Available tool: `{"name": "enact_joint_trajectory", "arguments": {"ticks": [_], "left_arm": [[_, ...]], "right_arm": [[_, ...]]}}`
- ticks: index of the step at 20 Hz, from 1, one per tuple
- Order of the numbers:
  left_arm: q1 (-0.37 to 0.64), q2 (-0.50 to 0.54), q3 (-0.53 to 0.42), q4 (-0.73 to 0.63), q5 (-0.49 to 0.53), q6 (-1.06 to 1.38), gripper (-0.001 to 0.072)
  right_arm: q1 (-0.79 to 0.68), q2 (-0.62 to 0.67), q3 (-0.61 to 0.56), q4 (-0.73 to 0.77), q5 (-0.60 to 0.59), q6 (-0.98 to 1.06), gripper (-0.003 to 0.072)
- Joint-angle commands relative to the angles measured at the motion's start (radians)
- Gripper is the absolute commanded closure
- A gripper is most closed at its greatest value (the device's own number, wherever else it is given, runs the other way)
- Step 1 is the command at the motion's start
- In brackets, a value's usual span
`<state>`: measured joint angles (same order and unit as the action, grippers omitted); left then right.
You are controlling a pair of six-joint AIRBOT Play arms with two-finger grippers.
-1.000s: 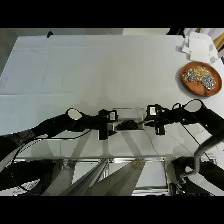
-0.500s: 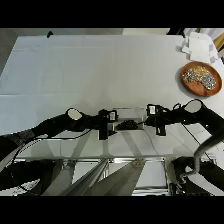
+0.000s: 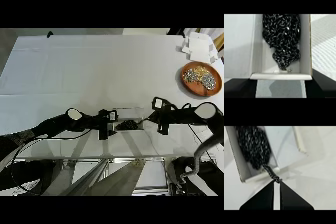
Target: Fold the box and place the chain.
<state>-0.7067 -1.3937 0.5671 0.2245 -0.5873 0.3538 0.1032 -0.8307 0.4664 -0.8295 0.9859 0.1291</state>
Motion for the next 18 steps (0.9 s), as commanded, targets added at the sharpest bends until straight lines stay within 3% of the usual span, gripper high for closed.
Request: {"name": "enact_joint_trajectory", "arguments": {"ticks": [1, 4, 7, 14, 15, 18], "left_arm": [[0.001, 0.001, 0.000, 0.000, 0.000, 0.000, 0.0297], [0.001, 0.001, 0.000, 0.000, 0.000, 0.000, 0.0297], [0.001, 0.001, 0.000, 0.000, 0.000, 0.000, 0.0297], [0.001, 0.001, 0.000, 0.000, 0.000, 0.000, 0.0297], [0.001, 0.001, 0.000, 0.000, 0.000, 0.000, 0.0297], [0.001, 0.001, 0.000, 0.000, 0.000, 0.000, 0.0297]], "right_arm": [[0.001, 0.109, 0.001, 0.179, 0.029, 0.163, 0.0672], [0.034, 0.122, 0.001, 0.353, 0.057, 0.163, 0.0672], [0.128, 0.098, 0.002, 0.391, 0.043, 0.162, 0.0671], [0.307, -0.123, 0.003, 0.388, -0.174, 0.162, 0.0670], [0.307, -0.140, 0.003, 0.387, -0.185, 0.163, 0.0662], [0.306, -0.146, 0.011, 0.371, -0.220, 0.162, 0.0545]]}}
